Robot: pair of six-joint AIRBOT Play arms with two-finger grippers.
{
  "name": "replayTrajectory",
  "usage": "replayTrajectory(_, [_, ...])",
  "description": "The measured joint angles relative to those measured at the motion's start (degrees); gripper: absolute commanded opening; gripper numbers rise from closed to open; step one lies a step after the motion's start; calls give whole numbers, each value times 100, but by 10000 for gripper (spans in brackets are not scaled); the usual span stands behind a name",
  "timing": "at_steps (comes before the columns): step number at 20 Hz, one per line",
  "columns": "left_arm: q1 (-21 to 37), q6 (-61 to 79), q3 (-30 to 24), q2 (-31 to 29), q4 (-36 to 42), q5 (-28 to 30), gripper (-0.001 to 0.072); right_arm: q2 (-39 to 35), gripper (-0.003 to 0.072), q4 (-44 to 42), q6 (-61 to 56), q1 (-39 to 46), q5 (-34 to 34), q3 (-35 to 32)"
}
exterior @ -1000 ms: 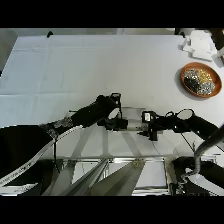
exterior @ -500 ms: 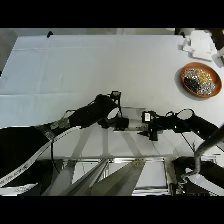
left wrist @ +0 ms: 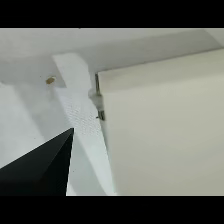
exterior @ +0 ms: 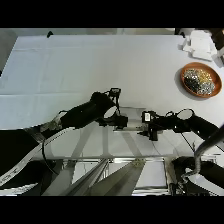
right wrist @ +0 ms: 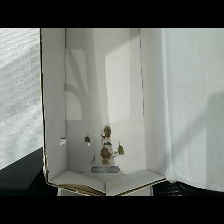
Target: Fold the box and place the chain.
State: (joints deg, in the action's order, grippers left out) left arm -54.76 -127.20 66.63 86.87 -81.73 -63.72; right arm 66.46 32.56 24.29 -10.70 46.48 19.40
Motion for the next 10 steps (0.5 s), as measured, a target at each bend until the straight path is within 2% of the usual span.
replayTrajectory(7, [249,2363,-94,-1215,-33,-120,557,0,414,0,2,0,2,0])
replayTrajectory(10, [614,4214,-560,-1882,302,-79,559,0,414,0,0,0,2,0])
